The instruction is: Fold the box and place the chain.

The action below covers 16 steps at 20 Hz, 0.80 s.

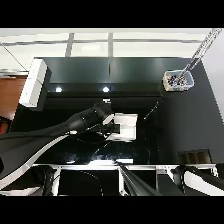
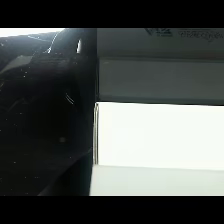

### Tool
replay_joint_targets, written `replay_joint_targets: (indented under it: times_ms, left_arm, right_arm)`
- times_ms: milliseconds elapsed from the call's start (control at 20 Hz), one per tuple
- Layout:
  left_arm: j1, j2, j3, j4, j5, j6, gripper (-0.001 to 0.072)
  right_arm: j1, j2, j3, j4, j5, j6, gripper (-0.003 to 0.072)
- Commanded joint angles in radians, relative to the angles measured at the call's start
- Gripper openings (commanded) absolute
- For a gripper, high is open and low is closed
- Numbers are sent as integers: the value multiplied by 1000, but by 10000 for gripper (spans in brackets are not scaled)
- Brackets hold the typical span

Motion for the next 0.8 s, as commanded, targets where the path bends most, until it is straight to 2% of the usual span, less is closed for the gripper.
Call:
replay_joint_targets:
  times_ms: [0, 150, 450, 750]
  left_arm:
    - [0, 0, 1, 0, -2, 0, 33]
    - [1, 0, 1, 0, -2, 0, 33]
    - [0, 0, 1, 0, -2, 0, 33]
    - [0, 0, 1, 0, 5, 0, 33]
  right_arm:
    - [-7, 64, -48, 99, 103, -63, 13]
    - [15, 172, -209, 138, 152, -140, 13]
    - [165, 373, -583, 137, 222, -204, 12]
    - [279, 413, -846, 129, 321, -218, 11]
